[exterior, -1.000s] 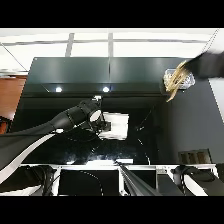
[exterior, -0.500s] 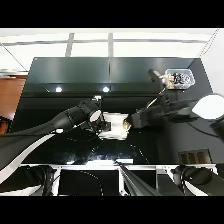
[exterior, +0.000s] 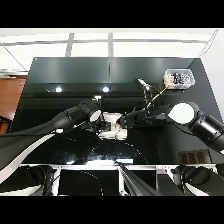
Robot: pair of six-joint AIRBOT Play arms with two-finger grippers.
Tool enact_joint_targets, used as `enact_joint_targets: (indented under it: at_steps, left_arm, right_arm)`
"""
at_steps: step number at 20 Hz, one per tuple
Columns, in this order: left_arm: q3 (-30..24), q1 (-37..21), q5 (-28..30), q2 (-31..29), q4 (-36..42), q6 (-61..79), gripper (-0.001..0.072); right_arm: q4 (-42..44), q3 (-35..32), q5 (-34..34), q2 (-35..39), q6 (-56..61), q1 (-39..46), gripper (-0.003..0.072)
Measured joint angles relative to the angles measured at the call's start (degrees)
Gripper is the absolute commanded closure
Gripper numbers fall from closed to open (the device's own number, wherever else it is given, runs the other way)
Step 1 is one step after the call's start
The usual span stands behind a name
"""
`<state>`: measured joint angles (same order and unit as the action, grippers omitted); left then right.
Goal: Fold the box and place the chain.
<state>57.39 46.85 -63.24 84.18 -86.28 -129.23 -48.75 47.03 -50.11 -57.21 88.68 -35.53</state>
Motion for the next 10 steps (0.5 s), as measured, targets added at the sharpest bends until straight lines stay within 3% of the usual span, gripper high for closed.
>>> enact_joint_targets:
  at_steps: [10]
  left_arm:
    - [0.0, 0.0, -0.02, 0.0, 0.0, -0.02, 0.0679]
  right_arm:
    - [-5.01, -0.17, 1.68, -0.44, 2.27, 0.26, 0.0673]
